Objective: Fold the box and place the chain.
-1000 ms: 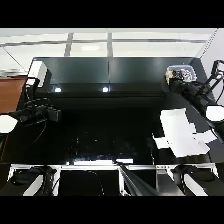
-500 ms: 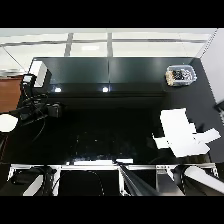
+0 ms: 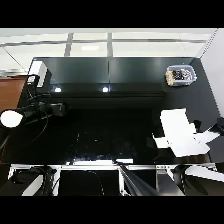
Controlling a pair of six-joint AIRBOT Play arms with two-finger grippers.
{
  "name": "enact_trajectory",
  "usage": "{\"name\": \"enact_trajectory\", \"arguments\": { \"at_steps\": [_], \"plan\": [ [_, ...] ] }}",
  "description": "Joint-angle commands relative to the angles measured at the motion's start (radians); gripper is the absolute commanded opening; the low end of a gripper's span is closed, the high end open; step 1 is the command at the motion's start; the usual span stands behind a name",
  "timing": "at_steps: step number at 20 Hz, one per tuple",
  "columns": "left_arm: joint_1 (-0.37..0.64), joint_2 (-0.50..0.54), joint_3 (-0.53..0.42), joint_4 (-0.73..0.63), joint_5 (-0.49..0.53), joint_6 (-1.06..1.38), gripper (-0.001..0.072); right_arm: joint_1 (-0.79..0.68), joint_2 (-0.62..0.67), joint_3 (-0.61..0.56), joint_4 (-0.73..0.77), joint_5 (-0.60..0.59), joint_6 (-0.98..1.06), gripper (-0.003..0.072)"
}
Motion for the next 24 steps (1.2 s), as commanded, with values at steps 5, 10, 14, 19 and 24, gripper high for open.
{"name": "enact_trajectory", "arguments": {
  "at_steps": [5,10,14,19,24],
  "plan": [
    [-0.001,-0.029,0.000,-0.055,-0.013,0.000,0.0709,0.101,0.051,0.002,0.186,0.068,-0.029,0.0015],
    [-0.001,-0.031,0.000,-0.092,-0.034,0.000,0.0709,0.201,0.194,-0.092,0.742,-0.010,-0.124,0.0014],
    [-0.029,-0.048,0.000,-0.158,-0.035,0.005,0.0709,0.358,0.353,-0.295,0.843,-0.195,-0.159,0.0014],
    [-0.161,-0.118,0.003,-0.230,0.012,0.007,0.0709,0.655,0.447,-0.534,0.872,-0.454,-0.094,0.0015],
    [-0.219,-0.315,0.120,-0.350,-0.077,0.050,0.0709,0.946,0.447,-0.623,0.925,-0.674,-0.091,0.0015]
  ]
}}
